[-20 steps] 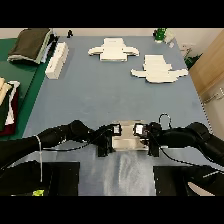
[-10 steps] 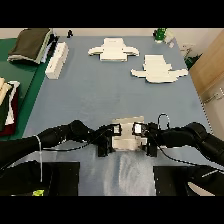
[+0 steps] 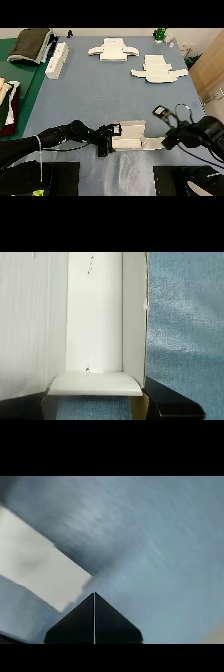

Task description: Fold the box.

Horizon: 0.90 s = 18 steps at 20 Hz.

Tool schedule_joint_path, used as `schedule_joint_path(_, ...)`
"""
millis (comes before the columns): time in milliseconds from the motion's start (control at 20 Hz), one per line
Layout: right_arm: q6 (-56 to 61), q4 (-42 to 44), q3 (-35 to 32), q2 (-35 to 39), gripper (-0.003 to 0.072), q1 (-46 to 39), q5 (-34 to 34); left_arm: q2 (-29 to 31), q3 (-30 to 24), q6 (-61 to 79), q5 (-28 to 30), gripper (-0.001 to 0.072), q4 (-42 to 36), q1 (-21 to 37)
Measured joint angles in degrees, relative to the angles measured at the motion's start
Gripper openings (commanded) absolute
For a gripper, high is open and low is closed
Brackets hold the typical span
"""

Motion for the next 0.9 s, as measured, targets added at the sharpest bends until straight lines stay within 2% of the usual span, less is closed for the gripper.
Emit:
schedule_joint_path(50, 5.1, -2.0, 0.2, -0.7, 0.0004, -2.6, -2.4, 0.0, 0.0, 0.0, 0.0, 0.0424, 0.0, 0.0)
schedule_joint_path(150, 11.4, 0.0, 0.3, -3.3, 0.0004, -9.0, -4.3, 0.0, 0.0, 0.0, 0.0, 0.0424, 0.0, 0.0)
schedule_joint_path(350, 10.7, 15.7, 0.5, -10.0, 0.0004, -18.3, -0.8, 0.0, 0.0, 0.0, 0.0, 0.0424, 0.0, 0.0)
schedule_joint_path(600, 7.3, 25.8, 0.6, -13.1, 0.0004, -21.7, 1.1, 0.0, 0.0, 0.0, 0.0, 0.0424, 0.0, 0.0)
schedule_joint_path(900, 6.1, 29.5, 0.8, -8.5, 0.0004, -22.3, -1.6, 0.0, 0.0, 0.0, 0.0, 0.0424, 0.0, 0.0)
